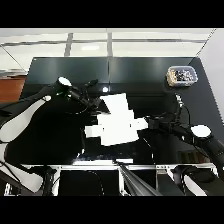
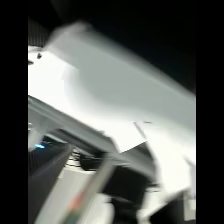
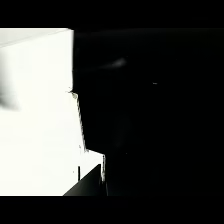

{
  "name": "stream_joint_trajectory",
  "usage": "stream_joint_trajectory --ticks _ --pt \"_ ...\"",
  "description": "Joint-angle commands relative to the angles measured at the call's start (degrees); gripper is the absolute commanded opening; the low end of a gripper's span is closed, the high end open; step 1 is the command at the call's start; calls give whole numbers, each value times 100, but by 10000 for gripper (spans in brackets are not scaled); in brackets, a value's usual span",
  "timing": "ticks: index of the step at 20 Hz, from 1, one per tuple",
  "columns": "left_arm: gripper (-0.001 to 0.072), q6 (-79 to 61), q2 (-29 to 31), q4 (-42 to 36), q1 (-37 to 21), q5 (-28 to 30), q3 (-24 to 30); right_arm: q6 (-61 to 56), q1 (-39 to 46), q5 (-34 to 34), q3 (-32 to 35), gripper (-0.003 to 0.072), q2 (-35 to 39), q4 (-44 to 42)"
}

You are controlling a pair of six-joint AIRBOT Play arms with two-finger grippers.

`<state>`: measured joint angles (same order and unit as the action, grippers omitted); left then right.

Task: Fold the box and place the chain.

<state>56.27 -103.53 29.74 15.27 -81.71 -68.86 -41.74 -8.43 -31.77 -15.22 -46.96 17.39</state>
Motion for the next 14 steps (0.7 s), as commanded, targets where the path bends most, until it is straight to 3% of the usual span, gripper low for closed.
stream_joint_trajectory --ticks 1,4,5,8,11,13,14 --pt "508 -715 -247 271 74 -730 -358 -2 -4 -15 4 14 2 -2" --pt "475 -857 -249 590 129 -697 -433 0 -4 -17 4 14 2 0" --pt "398 -855 -249 697 144 -695 -437 0 -4 -17 4 14 2 0" --pt "333 -857 -249 850 201 -684 -435 0 -4 -15 4 14 2 11" --pt "55 -1130 -249 872 267 -695 -435 0 -4 -11 4 14 2 24" --pt "30 -1246 -245 872 293 -726 -437 0 -2 -11 4 26 2 24" --pt "29 -1239 -240 898 280 -730 -455 0 -2 -9 -4 322 2 26"
